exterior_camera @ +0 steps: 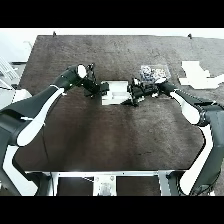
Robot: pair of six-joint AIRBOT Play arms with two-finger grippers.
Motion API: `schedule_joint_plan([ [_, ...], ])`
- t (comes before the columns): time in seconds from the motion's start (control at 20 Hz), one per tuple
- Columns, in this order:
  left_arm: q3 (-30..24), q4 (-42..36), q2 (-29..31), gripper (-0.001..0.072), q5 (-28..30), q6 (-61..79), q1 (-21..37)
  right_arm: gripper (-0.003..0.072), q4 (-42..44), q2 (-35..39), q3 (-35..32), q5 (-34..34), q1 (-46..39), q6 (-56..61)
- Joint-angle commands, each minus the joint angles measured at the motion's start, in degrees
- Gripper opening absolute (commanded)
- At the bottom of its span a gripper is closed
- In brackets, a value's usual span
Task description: Fold the box and place the chain.
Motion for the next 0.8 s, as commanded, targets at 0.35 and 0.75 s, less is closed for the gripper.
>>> schedule_joint_plan([
  [0.35, 4.96, 5.14, -2.73, 0.038, -3.52, -1.64, 0.07, 0.0435, 0.02, 0.04, -0.02, 0.0, 0.07, 0.04],
  [0.75, 13.49, 8.35, -6.64, 0.038, -7.67, -2.73, -1.6, 0.0435, 0.02, 0.04, -0.02, 0.0, 0.07, 0.04],
])
